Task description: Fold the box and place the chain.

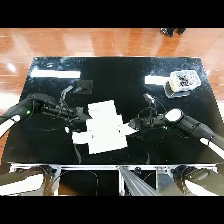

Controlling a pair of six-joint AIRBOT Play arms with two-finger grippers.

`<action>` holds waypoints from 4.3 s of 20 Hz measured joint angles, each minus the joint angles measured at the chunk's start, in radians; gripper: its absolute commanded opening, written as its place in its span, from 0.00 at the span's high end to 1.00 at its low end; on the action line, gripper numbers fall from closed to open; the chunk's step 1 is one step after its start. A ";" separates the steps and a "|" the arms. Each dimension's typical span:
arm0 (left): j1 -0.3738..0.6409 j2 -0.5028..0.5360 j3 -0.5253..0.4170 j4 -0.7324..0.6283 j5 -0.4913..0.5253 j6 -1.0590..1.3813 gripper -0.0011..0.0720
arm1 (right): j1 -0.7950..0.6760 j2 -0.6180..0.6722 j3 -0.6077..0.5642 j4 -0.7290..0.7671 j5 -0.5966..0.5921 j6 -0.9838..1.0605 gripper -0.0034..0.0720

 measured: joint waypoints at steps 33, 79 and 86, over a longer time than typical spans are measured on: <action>-0.101 -0.431 0.392 0.035 0.336 0.254 0.96 | 0.001 0.014 -0.012 -0.053 0.000 0.111 0.91; -0.440 0.185 -0.097 0.191 -0.491 0.848 0.95 | -0.323 0.129 0.331 -0.584 0.288 -0.056 0.03; -0.441 0.172 -0.101 0.191 -0.486 0.842 0.96 | -0.323 0.129 0.331 -0.596 0.302 -0.069 0.03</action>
